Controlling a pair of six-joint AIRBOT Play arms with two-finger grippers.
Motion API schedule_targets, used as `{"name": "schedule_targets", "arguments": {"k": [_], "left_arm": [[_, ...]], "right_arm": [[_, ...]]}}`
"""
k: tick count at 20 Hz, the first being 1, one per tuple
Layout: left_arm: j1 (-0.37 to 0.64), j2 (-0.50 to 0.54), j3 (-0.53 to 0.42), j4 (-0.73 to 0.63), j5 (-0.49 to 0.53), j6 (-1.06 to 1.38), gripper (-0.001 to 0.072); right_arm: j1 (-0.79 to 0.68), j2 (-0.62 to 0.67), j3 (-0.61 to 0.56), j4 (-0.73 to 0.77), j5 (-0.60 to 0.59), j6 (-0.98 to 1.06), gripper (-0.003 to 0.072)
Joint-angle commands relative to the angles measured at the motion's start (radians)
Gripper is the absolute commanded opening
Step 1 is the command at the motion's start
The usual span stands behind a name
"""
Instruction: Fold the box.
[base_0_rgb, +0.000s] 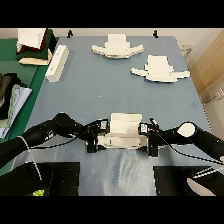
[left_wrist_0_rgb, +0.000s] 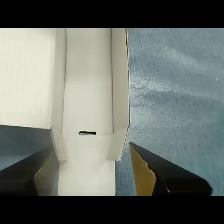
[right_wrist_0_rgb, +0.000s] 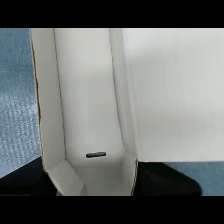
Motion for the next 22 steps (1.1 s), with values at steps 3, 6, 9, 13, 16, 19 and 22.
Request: {"name": "schedule_targets", "arguments": {"k": [3,6,9,13,16,19,22], "left_arm": [[-0.046,-0.031,0.001,-0.033,0.041,-0.002,0.0345],[-0.043,-0.031,0.001,0.030,0.047,-0.028,0.0345],[-0.045,-0.031,0.001,0.038,0.043,-0.058,0.0345],[-0.043,-0.030,0.001,0.102,0.037,-0.133,0.0347],[-0.032,-0.006,0.001,0.154,0.033,-0.192,0.0357],[-0.031,0.061,0.001,0.146,0.035,-0.192,0.0399],[-0.034,0.068,-0.001,0.092,0.034,-0.192,0.0432]], "right_arm": [[0.000,0.001,0.001,0.000,0.000,0.000,0.0604],[0.000,0.001,0.000,0.000,0.000,0.000,0.0603],[0.000,0.001,0.001,0.000,0.000,0.000,0.0603],[0.000,0.001,0.001,0.000,0.000,0.000,0.0604],[0.000,0.001,0.000,0.000,0.000,0.000,0.0603],[0.000,0.001,0.000,0.000,0.000,0.000,0.0603],[0.000,0.001,0.001,0.000,0.000,0.000,0.0603]]}}
